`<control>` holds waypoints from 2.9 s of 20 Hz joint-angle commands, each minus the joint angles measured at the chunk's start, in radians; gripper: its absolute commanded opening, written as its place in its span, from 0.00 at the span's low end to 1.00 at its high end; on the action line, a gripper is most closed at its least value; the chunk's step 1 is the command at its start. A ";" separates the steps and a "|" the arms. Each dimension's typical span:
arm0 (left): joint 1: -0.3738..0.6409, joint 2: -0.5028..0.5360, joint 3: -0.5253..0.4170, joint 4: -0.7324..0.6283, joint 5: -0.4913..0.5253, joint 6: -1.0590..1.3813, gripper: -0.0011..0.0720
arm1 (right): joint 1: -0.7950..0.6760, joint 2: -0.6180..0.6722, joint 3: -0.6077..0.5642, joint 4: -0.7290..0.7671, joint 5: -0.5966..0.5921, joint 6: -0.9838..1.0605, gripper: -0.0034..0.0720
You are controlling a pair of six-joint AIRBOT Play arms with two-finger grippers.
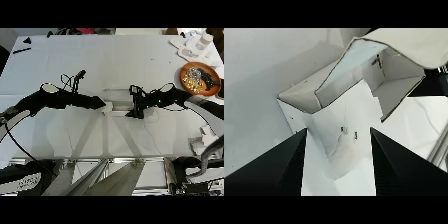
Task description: Fold the box and place the chain.
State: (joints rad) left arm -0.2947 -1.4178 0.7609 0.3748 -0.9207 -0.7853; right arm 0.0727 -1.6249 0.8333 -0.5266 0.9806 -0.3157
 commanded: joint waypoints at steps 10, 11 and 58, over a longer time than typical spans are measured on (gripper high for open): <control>-0.026 0.000 0.004 0.061 0.096 -0.076 0.62 | 0.001 0.000 0.000 0.000 0.000 0.000 0.78; -0.031 0.000 0.008 0.061 0.097 -0.077 0.62 | 0.001 0.000 0.000 0.000 0.000 0.000 0.78; -0.352 -0.170 0.402 0.973 -0.046 -1.180 0.49 | 0.001 0.000 0.000 0.000 0.002 0.000 0.78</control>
State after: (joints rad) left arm -0.6220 -1.5402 1.1030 1.3212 -0.9367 -1.8820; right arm 0.0727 -1.6249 0.8333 -0.5262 0.9817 -0.3157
